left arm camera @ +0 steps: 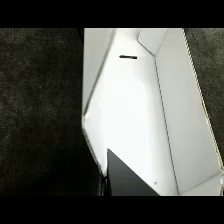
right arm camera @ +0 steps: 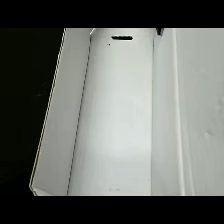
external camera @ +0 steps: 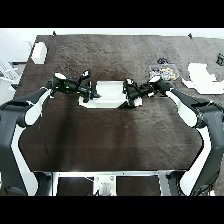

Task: Fold the box and place the chain.

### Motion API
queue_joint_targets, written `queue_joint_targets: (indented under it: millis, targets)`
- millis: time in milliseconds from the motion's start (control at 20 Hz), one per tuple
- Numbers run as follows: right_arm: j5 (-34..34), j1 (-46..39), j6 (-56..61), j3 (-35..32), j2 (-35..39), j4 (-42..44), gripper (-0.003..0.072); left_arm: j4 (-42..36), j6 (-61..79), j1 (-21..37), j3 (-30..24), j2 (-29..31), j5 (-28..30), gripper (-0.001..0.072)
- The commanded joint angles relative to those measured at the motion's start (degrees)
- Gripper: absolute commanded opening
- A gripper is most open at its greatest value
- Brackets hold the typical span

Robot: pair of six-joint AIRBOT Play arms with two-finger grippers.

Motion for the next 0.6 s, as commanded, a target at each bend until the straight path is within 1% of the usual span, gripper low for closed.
queue_joint_targets:
  millis: [0, 200, 300, 550]
  targets:
    - [-0.13, 0.02, 0.74, 0.07, -0.02, -0.04, 0.0707, 0.0, 0.04, 0.02, 0.0, 0.0, 0.0, 0.0022]
    - [-0.15, 0.02, 1.4, 0.07, -0.02, -0.39, 0.0706, 0.02, 0.04, 0.02, 0.0, 0.0, 0.0, 0.0022]
    - [-0.13, 0.02, 1.44, 0.07, -0.02, -0.42, 0.0675, 0.02, 0.04, 0.02, 0.0, 0.0, -0.02, 0.0022]
    - [-0.13, 0.02, 1.44, 0.09, 0.0, -0.59, 0.0666, 0.02, 0.04, 0.02, 0.0, 0.0, 0.0, 0.0022]
